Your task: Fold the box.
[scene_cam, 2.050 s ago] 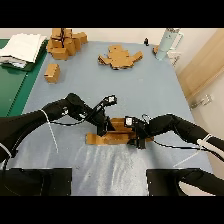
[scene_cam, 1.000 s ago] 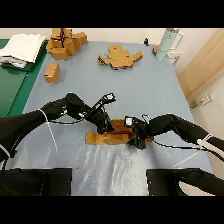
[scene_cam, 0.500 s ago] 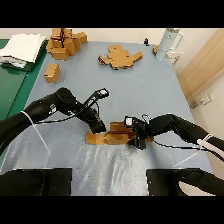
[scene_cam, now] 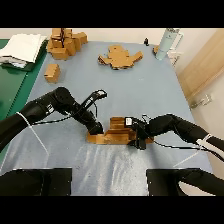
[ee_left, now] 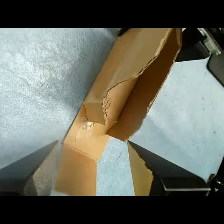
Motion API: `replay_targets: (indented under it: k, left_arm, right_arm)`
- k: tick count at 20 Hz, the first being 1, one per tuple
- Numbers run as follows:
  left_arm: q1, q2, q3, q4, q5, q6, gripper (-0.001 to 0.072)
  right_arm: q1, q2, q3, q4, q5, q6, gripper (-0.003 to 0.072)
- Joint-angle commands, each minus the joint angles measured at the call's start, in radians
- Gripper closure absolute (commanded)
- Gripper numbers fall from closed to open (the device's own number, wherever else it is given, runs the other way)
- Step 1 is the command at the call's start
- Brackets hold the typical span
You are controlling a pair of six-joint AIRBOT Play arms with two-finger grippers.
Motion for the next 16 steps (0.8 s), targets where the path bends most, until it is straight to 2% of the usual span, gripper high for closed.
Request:
replay_targets:
  k: [1,14,15,16]
  left_arm:
    - [0.000,0.001,0.001,0.003,0.016,-0.006,0.0044]
    - [0.000,0.000,0.001,0.002,0.013,-0.008,0.0053]
    - [0.000,0.000,0.001,-0.002,0.006,-0.018,0.0075]
    - [0.000,0.000,0.001,-0.010,-0.011,-0.051,0.0270]
  right_arm:
    - [0.000,0.001,0.000,0.002,0.010,0.000,0.0101]
    - [0.000,0.001,0.000,0.002,0.016,0.000,0.0178]
    - [0.000,0.001,0.000,0.002,0.015,0.000,0.0176]
    - [0.000,0.001,0.000,0.002,0.015,0.000,0.0175]
